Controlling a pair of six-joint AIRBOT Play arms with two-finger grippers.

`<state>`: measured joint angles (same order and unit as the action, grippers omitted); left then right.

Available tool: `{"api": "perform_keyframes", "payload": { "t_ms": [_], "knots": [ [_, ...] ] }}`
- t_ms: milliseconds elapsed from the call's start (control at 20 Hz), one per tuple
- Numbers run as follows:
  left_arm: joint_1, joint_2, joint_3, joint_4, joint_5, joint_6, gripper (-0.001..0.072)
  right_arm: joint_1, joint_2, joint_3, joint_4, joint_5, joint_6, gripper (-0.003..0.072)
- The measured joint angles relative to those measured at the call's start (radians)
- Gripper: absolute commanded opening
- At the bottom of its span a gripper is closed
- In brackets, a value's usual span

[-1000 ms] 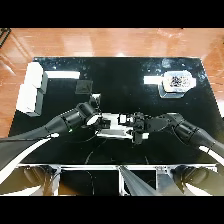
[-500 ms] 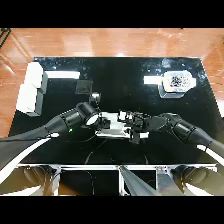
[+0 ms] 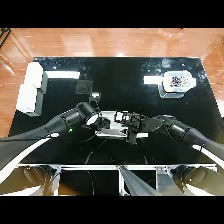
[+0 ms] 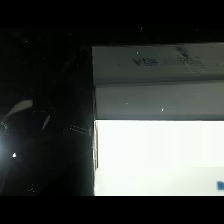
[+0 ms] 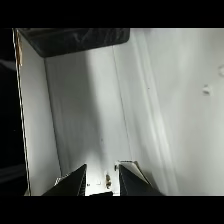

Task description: Fold the box and place the chain.

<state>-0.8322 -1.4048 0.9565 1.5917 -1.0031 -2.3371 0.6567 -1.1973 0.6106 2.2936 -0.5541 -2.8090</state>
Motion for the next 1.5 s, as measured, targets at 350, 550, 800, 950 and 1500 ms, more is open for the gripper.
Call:
{"api": "perform_keyframes", "payload": {
  "t_ms": [350,550,800,950,1500],
  "knots": [
    [0.000,0.000,0.000,0.000,-0.001,0.000,0.0020,0.003,-0.001,0.000,0.000,0.007,0.000,0.0484],
    [0.000,0.000,0.000,0.000,-0.002,-0.001,0.0020,0.003,-0.001,0.000,0.000,0.008,0.000,0.0468],
    [0.000,0.000,0.000,0.000,-0.002,0.000,0.0020,0.003,-0.001,0.000,-0.001,0.009,0.000,0.0108],
    [0.000,0.000,0.000,-0.001,-0.002,0.001,0.0020,0.003,-0.001,0.000,-0.002,0.011,0.000,0.0062],
    [0.000,0.000,0.000,-0.001,-0.002,0.001,0.0020,-0.180,0.184,0.000,-0.064,-0.147,0.202,0.0061]
  ]
}}
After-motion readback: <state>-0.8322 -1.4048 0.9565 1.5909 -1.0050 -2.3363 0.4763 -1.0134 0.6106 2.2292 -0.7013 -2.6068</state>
